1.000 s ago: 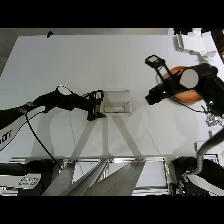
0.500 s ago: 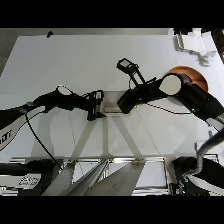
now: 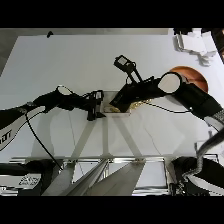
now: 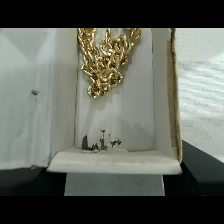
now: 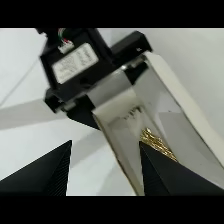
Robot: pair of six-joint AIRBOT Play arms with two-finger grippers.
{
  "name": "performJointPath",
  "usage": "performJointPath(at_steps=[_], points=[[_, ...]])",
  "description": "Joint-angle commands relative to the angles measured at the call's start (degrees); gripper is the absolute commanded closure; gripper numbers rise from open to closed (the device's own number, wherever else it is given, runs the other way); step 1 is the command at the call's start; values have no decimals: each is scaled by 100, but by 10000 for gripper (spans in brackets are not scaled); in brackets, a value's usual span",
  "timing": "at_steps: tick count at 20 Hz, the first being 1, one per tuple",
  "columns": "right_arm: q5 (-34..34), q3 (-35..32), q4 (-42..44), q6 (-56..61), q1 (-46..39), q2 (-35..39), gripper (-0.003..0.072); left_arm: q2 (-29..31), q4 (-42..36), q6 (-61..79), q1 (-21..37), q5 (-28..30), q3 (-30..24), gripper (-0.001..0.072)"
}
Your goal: Fold the box and place the chain.
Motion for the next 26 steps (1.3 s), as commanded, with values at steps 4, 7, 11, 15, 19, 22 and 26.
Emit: performJointPath(at_steps=[4,7,11,15,19,22,26], points=[[1034,4,-527,-1307,-1587,28,218,0,0,2,2,2,-2,593],[1032,2,-1368,-2667,-2354,-79,206,0,0,2,2,2,-2,593],[1027,2,-1451,-4129,-2522,-826,81,0,0,2,2,2,-2,593],[846,2,-1458,-4885,-2234,-1534,13,0,0,2,2,2,-2,593],[640,2,-1182,-5591,-1902,-1897,3,0,0,2,2,2,-2,593],[254,2,-1027,-5783,-1779,-2103,6,0,0,2,2,2,-2,593],[-33,2,-1019,-5611,-1777,-2138,335,0,0,2,2,2,-2,593]])
